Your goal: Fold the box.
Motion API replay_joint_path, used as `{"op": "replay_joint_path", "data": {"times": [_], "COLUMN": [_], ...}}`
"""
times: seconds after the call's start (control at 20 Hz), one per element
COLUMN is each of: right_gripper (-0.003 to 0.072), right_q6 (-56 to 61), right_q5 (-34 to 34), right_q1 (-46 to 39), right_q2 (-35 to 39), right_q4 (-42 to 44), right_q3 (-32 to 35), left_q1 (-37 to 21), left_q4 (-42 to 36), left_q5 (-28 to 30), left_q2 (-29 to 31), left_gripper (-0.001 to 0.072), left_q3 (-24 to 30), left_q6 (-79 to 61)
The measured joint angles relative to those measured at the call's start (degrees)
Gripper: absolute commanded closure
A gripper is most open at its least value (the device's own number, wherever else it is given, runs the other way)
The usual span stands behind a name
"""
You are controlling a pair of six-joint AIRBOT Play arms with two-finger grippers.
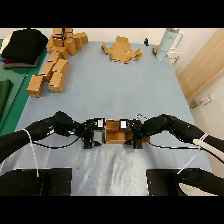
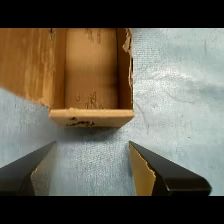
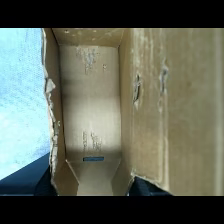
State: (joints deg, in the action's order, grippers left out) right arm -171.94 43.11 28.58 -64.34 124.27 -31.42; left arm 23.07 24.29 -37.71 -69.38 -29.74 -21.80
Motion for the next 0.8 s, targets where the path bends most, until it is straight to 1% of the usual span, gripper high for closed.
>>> {"op": "replay_joint_path", "data": {"times": [0.3,0.45,0.8], "right_gripper": [0.0162,0.0162,0.0162], "right_q6": [0.0,0.0,0.0], "right_q5": [0.0,0.0,0.0], "right_q1": [0.0,0.0,0.0], "right_q2": [0.0,0.0,0.0], "right_q4": [0.0,0.0,0.0], "right_q3": [0.0,0.0,0.0], "left_q1": [2.7,3.6,5.2], "left_q4": [-3.1,-3.4,-3.0], "left_q5": [2.6,3.8,4.3], "left_q2": [-0.6,-0.7,-1.8], "left_gripper": [0.0014,0.0014,0.0014], "left_q3": [-0.2,-0.9,-1.7], "left_q6": [-1.5,0.1,1.8]}}
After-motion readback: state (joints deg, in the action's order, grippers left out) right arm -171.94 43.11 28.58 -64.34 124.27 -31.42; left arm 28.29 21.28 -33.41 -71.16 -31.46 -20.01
